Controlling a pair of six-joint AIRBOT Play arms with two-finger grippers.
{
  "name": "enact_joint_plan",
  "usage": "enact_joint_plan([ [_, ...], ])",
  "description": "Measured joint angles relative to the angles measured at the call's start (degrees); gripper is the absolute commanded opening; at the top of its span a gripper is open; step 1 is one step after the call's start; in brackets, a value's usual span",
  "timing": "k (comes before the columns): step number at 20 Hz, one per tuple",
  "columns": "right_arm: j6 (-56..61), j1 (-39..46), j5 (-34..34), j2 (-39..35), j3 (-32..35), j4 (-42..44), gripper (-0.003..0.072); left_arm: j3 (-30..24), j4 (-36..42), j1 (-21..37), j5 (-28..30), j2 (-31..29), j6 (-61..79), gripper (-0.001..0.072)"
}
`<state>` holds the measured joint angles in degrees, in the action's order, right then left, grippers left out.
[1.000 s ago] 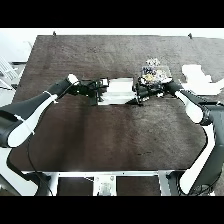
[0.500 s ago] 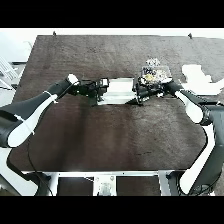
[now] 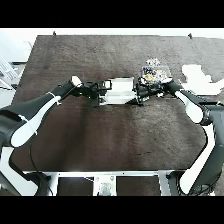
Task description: Fold the box and place the chain.
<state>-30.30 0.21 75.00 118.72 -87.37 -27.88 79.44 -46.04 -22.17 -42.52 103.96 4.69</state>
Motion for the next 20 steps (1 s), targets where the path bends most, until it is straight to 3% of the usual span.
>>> enact_joint_plan([
  [8, 0.0, 0.0, 0.0, 0.0, 0.0, 0.0, 0.0577, 0.0, 0.2, -0.3, 1.5, 0.3, 0.6, 0.0344],
  [10, 0.0, 0.0, 0.0, 0.0, 0.0, 0.0, 0.0577, 0.0, 1.9, -0.3, 1.4, 0.3, 1.7, 0.0175],
  [18, 0.0, 0.0, 0.0, 0.0, 0.0, 0.0, 0.0577, 0.0, 8.9, -0.3, 0.7, 0.6, 6.7, 0.0181],
  [19, 0.0, 0.0, 0.0, 0.0, 0.0, 0.0, 0.0576, 0.0, 9.7, -0.3, 0.4, 0.7, 7.2, 0.0218],
  [20, 0.0, 0.0, 0.0, 0.0, 0.0, 0.0, 0.0577, 0.0, 10.6, -0.3, 0.2, 0.8, 7.9, 0.0430],
])
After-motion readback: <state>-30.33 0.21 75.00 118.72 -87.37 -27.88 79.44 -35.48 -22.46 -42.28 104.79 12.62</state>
